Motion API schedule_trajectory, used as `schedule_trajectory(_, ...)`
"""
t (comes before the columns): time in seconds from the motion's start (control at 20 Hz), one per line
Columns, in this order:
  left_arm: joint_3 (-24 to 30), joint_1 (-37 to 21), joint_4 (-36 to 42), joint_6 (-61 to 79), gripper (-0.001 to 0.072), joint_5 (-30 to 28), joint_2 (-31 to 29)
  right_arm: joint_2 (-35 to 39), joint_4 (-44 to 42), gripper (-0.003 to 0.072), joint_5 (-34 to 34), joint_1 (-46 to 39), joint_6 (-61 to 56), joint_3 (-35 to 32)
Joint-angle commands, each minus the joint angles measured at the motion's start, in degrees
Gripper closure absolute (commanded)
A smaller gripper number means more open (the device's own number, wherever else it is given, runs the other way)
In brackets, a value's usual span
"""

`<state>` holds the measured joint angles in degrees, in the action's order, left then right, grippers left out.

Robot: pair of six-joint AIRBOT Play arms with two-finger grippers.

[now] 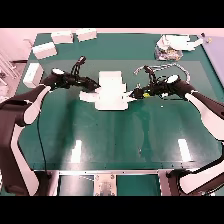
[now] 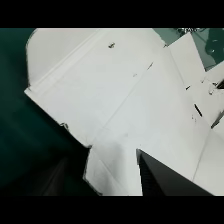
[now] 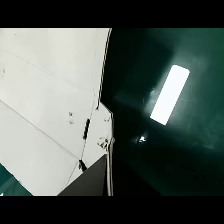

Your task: Fold the box and place the chain.

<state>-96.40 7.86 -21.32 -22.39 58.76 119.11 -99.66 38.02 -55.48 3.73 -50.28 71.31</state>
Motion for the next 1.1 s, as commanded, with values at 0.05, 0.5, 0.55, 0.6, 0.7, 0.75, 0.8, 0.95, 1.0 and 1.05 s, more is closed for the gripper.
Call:
schedule_trajectory(0.05, -0.1, 1.5, 0.2, 1.6, 0.0221, 0.2, 0.1, 0.0, 0.0, 0.0673, 0.0, 0.0, 0.0, 0.0)
schedule_trajectory(0.5, -0.1, 1.7, -0.7, 3.4, 0.046, -1.4, 0.1, 0.0, 0.2, 0.0673, 0.0, 0.0, 0.0, 0.0)
schedule_trajectory(0.55, -0.1, 1.7, -0.7, 4.1, 0.0471, -0.9, 0.1, 0.0, 0.2, 0.0673, 0.0, 0.0, 0.0, 0.0)
schedule_trajectory(0.6, -0.1, 1.7, -0.6, 5.1, 0.0473, -0.1, 0.1, 0.0, 0.2, 0.0672, 0.0, 0.0, 0.0, 0.0)
schedule_trajectory(0.7, -0.1, 1.7, 0.0, 8.4, 0.0542, 2.0, 0.1, 0.0, 0.2, 0.0673, 0.0, 0.0, 0.0, 0.0)
schedule_trajectory(0.75, -0.1, 1.7, 0.6, 10.6, 0.0542, 3.1, 0.2, 0.0, 0.2, 0.0673, 0.0, 0.0, 0.0, 0.0)
schedule_trajectory(0.8, -0.1, 1.7, 1.2, 12.1, 0.0542, 3.9, 0.2, 0.0, 0.2, 0.0673, 0.0, 0.0, 0.0, 0.0)
schedule_trajectory(0.95, -0.1, 1.7, 1.2, 12.4, 0.0542, 5.6, 0.2, 0.0, 0.2, 0.0673, 0.0, 0.0, 0.0, 0.0)
schedule_trajectory(1.0, -0.1, 1.7, 1.2, 12.4, 0.054, 6.0, 0.2, 0.0, 0.1, 0.0673, 0.0, 0.0, 0.0, 0.0)
schedule_trajectory(1.05, -0.1, 1.7, 1.2, 12.4, 0.054, 5.9, 0.2, 0.0, 0.1, 0.0673, 0.0, 0.0, 0.0, 0.0)
